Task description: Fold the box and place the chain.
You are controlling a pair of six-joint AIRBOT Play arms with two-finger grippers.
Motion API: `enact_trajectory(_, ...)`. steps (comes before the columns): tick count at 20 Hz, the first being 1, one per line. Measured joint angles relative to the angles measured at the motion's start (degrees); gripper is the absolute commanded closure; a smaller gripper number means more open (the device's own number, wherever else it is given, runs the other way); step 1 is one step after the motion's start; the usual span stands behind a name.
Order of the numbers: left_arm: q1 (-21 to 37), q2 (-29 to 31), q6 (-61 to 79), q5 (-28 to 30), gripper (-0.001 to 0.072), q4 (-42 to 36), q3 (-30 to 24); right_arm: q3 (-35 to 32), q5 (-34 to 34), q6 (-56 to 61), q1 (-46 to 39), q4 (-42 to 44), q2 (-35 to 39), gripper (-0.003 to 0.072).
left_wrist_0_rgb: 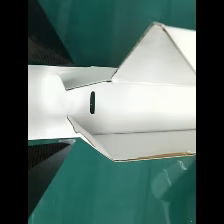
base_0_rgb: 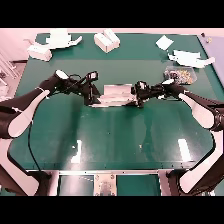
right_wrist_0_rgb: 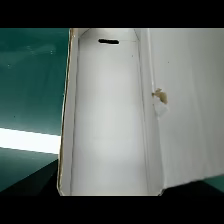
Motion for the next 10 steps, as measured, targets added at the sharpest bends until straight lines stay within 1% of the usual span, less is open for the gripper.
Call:
enact_trajectory(1,0.0,0.0,0.0,0.0,0.0338,0.1,-0.2,0.0,0.0,0.0,0.0,0.0,0.0,0.0106)
enact_trajectory(5,0.0,0.0,0.1,0.4,0.0337,-0.1,-1.2,0.0,0.0,0.0,0.0,0.0,0.0,0.0106)
enact_trajectory(10,-0.5,0.0,1.2,1.5,0.0338,-2.0,-1.6,0.0,0.0,0.0,0.0,0.0,0.0,0.0106)
